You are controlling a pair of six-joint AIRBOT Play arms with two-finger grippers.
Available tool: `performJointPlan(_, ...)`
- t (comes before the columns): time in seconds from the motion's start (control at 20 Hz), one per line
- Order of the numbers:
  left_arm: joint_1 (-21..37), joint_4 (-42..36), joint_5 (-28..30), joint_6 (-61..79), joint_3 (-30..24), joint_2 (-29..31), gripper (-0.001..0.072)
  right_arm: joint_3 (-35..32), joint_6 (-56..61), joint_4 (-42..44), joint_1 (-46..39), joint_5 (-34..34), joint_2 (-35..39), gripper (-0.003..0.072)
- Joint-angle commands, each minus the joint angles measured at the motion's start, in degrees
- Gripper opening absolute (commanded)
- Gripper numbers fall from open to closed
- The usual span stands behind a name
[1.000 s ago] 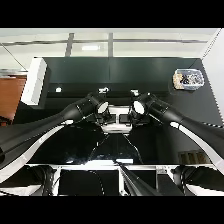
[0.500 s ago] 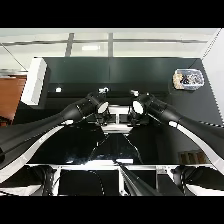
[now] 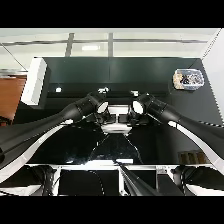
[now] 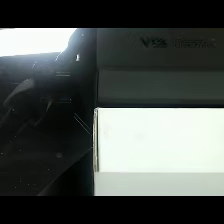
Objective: Fold the box and place the chain.
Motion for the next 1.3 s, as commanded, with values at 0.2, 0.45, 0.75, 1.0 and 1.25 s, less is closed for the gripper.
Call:
performJointPlan(0.2, 0.04, -0.04, 0.07, -0.02, 0.04, -0.04, 0.0032, 2.64, -5.03, 0.66, -0.11, 5.22, 2.1, 0.0378)
performJointPlan(0.45, 0.04, -0.02, 0.11, -0.02, 0.04, -0.04, 0.0032, 5.07, -13.2, -1.01, -2.99, 10.6, 13.14, 0.0378)
performJointPlan(0.75, 0.04, -0.02, 0.31, -0.04, 0.04, -0.04, 0.0032, 3.13, -10.62, -41.46, -15.08, 5.97, 22.36, 0.0378)
performJointPlan(1.0, 0.04, -0.04, 0.44, -0.04, 0.04, -0.04, 0.0032, -1.22, -6.67, -30.58, -38.25, -19.12, 15.65, 0.0715)
performJointPlan(1.25, 0.04, -0.04, 0.35, -0.02, 0.04, -0.04, 0.0032, 22.08, -6.51, -16.24, -50.18, -6.62, -4.85, 0.071)
